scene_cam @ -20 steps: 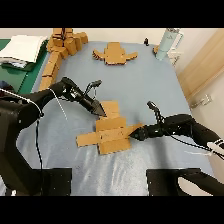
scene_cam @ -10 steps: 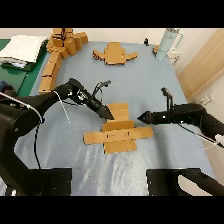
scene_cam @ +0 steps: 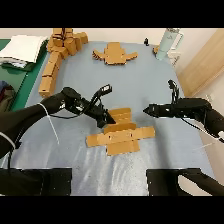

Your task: Fold the box.

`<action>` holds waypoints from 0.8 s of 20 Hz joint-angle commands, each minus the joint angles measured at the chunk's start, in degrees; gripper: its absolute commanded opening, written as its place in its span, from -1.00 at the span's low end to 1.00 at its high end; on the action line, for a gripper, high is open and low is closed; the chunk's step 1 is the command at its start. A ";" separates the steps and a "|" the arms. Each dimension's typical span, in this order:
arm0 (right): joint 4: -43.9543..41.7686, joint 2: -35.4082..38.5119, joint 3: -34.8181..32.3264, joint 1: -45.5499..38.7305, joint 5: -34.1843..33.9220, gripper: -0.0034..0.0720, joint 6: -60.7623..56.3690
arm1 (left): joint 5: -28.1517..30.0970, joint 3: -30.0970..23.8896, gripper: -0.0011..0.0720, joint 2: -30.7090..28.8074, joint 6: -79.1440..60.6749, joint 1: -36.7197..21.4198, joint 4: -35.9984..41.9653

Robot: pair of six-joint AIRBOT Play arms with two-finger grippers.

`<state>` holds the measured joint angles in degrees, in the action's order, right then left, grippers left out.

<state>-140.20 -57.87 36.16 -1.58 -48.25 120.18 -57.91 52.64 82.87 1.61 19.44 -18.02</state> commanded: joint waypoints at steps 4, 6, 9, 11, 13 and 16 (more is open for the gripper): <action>-0.90 -0.04 0.13 0.66 2.32 -0.90 -0.26 | 3.50 -3.10 -0.96 -1.68 -3.74 4.61 -2.97; -0.92 -0.04 0.13 0.66 2.32 -0.90 -0.24 | 3.50 -3.10 -0.95 -1.68 -3.52 5.27 -3.45; -0.92 -0.04 0.13 0.66 2.29 -0.90 -0.24 | 3.98 -3.08 -0.95 -1.68 -3.50 4.74 -3.41; -0.92 -0.04 0.13 0.66 2.29 -0.90 -0.24 | 3.45 -3.08 -0.95 -1.68 -3.13 4.42 -3.06; -0.92 -0.04 0.13 0.66 2.29 -0.89 -0.24 | 3.50 -3.08 -0.95 -1.68 -3.15 4.39 -3.04; -1.03 -0.04 0.13 0.66 2.29 -0.89 -0.24 | 6.25 -3.08 -0.94 -1.66 -3.15 4.39 -3.30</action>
